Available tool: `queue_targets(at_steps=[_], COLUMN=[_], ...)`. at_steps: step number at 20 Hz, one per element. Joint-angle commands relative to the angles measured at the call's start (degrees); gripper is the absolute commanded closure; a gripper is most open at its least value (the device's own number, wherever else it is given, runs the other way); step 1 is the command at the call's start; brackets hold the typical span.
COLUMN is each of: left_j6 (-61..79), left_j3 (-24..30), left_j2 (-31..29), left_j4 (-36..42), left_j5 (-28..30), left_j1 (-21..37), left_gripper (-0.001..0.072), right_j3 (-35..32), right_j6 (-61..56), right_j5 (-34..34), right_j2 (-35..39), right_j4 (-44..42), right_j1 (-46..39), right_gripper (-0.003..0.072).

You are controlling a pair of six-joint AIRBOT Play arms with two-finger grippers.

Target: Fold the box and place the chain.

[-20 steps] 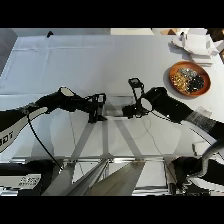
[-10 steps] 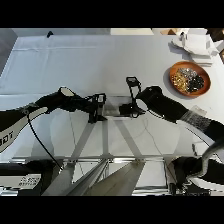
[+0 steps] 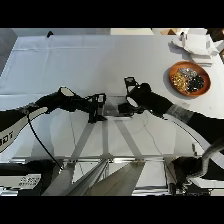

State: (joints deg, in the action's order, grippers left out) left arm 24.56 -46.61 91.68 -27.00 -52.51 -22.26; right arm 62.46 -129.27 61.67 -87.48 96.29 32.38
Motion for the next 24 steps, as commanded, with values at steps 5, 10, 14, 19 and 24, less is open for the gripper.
queue_targets(at_steps=[5, 10, 14, 19, 24], left_j6=[0.0, 0.0, 0.02, 0.0, 0.02], left_j3=[0.0, 0.0, 0.0, 0.0, 0.0], left_j2=[0.02, 0.02, 0.02, 0.02, 0.02], left_j4=[0.0, 0.0, 0.0, 0.0, 0.0], left_j5=[0.02, 0.0, 0.0, 0.0, 0.0], left_j1=[0.02, 0.02, 0.02, 0.02, 0.02], left_gripper=[0.0483, 0.0483, 0.0483, 0.0483, 0.0483], right_j3=[1.11, 1.11, 1.11, 1.11, 1.11], right_j6=[-5.66, -12.2, -13.68, -19.87, -19.85], right_j5=[0.92, 0.17, 0.28, -0.22, -0.39], right_j2=[-1.05, -1.09, -1.11, -1.11, -1.07], right_j4=[0.94, 0.76, 0.79, 0.96, 0.96], right_j1=[1.01, 1.7, 1.84, 1.84, 1.81], right_gripper=[0.0434, 0.0516, 0.0655, 0.0679, 0.0175])
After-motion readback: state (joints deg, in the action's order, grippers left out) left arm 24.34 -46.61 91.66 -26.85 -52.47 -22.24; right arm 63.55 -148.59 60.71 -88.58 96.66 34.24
